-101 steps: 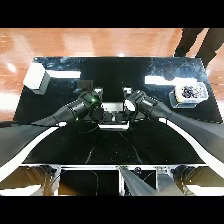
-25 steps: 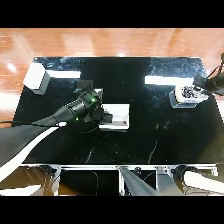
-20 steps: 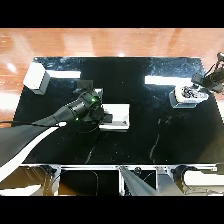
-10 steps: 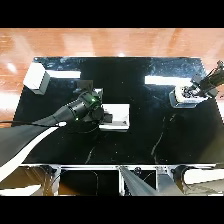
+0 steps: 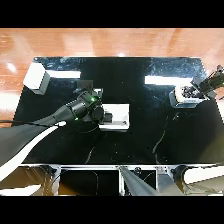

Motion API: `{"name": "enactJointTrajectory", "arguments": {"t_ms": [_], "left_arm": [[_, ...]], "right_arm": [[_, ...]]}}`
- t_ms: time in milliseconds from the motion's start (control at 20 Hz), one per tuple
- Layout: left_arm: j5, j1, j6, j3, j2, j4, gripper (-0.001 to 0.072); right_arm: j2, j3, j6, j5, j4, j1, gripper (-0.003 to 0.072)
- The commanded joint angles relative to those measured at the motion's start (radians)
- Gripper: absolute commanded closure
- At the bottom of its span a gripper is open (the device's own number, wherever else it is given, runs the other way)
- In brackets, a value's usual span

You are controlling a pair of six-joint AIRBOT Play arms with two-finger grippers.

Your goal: Fold the box and place the chain.

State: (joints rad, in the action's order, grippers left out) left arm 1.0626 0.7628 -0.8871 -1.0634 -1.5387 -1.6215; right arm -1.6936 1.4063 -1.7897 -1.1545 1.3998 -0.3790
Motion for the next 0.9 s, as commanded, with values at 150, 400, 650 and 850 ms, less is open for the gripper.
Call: {"name": "enactJointTrajectory", "arguments": {"t_ms": [150, 400, 650, 850], "left_arm": [[-0.001, -0.001, 0.000, 0.000, -0.001, -0.003, 0.0688], [-0.002, -0.001, 0.000, 0.000, -0.001, -0.003, 0.0687], [-0.001, -0.001, 0.000, 0.000, -0.001, -0.003, 0.0688], [0.000, -0.001, 0.000, 0.000, -0.001, -0.003, 0.0687]], "right_arm": [[-0.040, 0.000, 0.003, 0.061, -0.053, -0.001, 0.0233], [-0.043, 0.000, 0.026, 0.113, -0.065, -0.001, 0.0252], [-0.043, 0.003, 0.097, 0.087, -0.117, -0.002, 0.0626], [-0.036, 0.077, 0.135, -0.022, -0.128, -0.002, 0.0662]]}}
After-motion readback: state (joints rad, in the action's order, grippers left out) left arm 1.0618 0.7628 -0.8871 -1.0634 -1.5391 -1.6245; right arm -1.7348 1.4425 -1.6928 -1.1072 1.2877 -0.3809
